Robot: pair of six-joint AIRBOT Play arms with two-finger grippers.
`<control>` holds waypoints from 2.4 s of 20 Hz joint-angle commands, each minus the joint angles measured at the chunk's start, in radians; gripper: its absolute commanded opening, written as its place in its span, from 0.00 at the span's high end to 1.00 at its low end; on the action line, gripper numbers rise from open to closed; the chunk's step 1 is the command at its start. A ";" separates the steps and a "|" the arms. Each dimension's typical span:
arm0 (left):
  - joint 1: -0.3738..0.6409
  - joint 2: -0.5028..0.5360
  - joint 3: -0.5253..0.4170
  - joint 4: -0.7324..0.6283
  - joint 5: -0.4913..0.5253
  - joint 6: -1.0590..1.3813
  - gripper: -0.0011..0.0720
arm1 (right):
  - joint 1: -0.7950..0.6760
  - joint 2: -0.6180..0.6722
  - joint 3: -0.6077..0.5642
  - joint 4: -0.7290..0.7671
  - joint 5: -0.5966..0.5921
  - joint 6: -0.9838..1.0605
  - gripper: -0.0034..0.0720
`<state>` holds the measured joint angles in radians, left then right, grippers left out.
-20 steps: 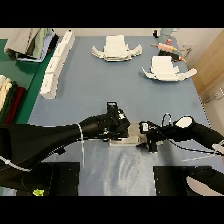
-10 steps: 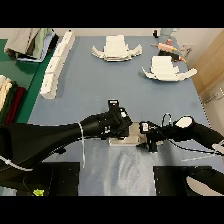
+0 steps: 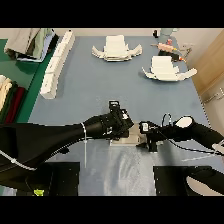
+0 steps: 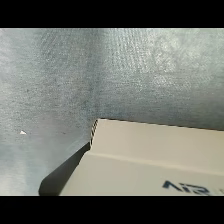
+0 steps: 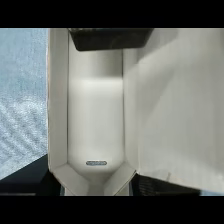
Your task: Fold the box.
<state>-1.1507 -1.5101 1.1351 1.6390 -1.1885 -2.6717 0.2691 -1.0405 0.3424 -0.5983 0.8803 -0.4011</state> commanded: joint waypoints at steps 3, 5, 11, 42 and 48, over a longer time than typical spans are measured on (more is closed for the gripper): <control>-0.009 0.000 0.001 0.018 -0.002 -0.010 0.71 | 0.000 0.001 0.001 0.000 0.001 0.000 0.28; -0.009 0.004 0.005 0.016 -0.007 -0.014 0.26 | 0.000 0.001 0.001 0.000 0.001 0.000 0.28; -0.009 -0.005 0.010 0.028 -0.019 -0.041 0.27 | 0.000 0.001 0.001 0.000 0.001 0.000 0.28; -0.040 -0.043 0.031 0.068 -0.075 -0.079 0.61 | 0.000 0.001 0.001 0.000 0.001 0.000 0.28; -0.040 -0.049 0.031 0.068 -0.050 -0.127 0.63 | 0.000 0.001 0.001 0.000 0.001 0.000 0.28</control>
<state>-1.1908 -1.5574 1.1656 1.7046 -1.2472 -2.7758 0.2691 -1.0405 0.3428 -0.5976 0.8810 -0.4011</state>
